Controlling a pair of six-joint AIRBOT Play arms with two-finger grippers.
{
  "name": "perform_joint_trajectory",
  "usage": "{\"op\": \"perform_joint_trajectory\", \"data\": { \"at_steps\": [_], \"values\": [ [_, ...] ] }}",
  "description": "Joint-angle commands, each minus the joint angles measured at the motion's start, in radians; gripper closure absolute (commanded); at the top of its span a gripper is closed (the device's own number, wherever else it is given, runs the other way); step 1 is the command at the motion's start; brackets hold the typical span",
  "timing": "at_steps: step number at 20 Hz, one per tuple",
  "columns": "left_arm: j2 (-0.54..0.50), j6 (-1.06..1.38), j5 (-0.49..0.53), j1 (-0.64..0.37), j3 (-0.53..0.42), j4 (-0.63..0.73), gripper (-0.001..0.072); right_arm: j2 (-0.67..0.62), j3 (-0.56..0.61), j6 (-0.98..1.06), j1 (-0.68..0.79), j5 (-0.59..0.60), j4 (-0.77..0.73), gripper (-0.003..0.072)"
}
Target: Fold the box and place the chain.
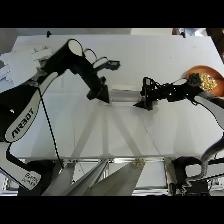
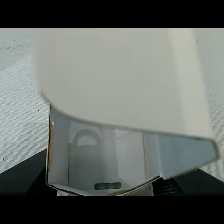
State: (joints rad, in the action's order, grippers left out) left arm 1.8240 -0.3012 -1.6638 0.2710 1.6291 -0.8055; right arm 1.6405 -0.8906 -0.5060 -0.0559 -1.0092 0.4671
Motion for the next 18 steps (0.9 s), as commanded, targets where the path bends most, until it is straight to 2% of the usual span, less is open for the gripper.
{"op": "perform_joint_trajectory", "data": {
  "at_steps": [1, 5, 8, 10, 13, 16, 18],
  "values": [
    [-0.001, 0.079, 0.225, 0.042, -0.059, 0.061, 0.0704, 0.0, 0.0, 0.0, 0.0, 0.0, 0.0, 0.0169],
    [0.001, 0.098, 0.526, 0.039, -0.071, 0.261, 0.0699, 0.0, 0.0, 0.0, 0.0, -0.001, 0.0, 0.0169],
    [0.016, -0.003, 0.771, 0.039, -0.072, 0.273, 0.0699, 0.0, 0.0, 0.0, 0.0, 0.0, 0.0, 0.0169],
    [0.045, -0.119, 0.892, 0.039, -0.073, 0.265, 0.07, 0.0, 0.0, 0.0, 0.0, 0.0, 0.0, 0.0169],
    [0.099, -0.25, 0.911, 0.044, -0.074, 0.192, 0.0704, 0.0, 0.0, 0.0, 0.0, 0.0, 0.0, 0.0169],
    [0.138, -0.474, 0.896, 0.051, -0.074, -0.024, 0.0704, 0.0, 0.0, 0.0, 0.0, -0.001, 0.0, 0.0169],
    [0.145, -0.51, 0.855, 0.052, -0.074, -0.099, 0.0704, 0.0, 0.0, 0.0, 0.0, 0.0, 0.0, 0.0169]
  ]
}}
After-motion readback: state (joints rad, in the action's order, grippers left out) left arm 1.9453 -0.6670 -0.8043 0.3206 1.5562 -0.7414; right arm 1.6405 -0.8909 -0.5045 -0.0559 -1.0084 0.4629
